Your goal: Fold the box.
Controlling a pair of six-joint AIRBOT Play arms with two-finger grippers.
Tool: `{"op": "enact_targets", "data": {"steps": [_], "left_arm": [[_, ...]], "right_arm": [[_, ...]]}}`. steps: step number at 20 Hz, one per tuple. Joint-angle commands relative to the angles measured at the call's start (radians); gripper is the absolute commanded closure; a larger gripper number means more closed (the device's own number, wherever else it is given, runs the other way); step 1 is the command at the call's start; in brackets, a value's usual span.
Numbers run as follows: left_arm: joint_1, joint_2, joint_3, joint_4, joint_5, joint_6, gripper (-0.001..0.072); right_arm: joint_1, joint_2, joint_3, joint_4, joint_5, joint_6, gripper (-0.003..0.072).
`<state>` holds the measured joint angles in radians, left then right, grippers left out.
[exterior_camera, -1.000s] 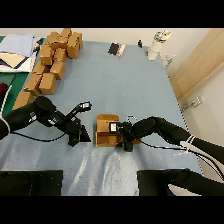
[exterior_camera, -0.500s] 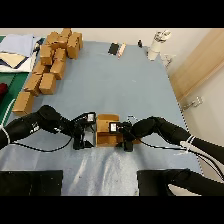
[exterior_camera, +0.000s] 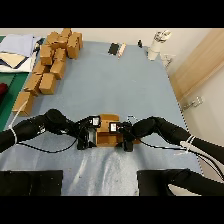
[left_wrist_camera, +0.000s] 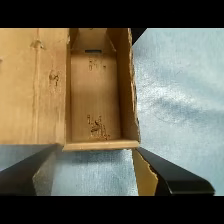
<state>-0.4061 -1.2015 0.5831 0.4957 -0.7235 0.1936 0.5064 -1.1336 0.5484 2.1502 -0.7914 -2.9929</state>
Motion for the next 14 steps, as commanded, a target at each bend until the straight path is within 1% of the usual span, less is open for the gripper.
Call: {"op": "enact_targets", "data": {"steps": [1, 5, 13, 14], "left_arm": [[-0.024, -0.029, 0.0, -0.056, 0.011, 0.006, 0.0006], [-0.043, -0.068, 0.0, -0.077, 0.035, 0.053, 0.0007], [-0.043, -0.072, -0.001, -0.076, 0.062, 0.053, 0.0009], [-0.043, -0.072, -0.001, -0.076, 0.064, 0.053, 0.0042]], "right_arm": [[0.0, 0.0, 0.0, 0.0, 0.0, 0.0, 0.0167], [0.0, 0.0, 0.0, 0.0, 0.0, 0.0, 0.0168], [0.0, 0.0, 0.0, 0.0, 0.0, 0.0, 0.0167], [0.0, 0.0, 0.0, 0.0, 0.0, 0.0, 0.0168]]}}
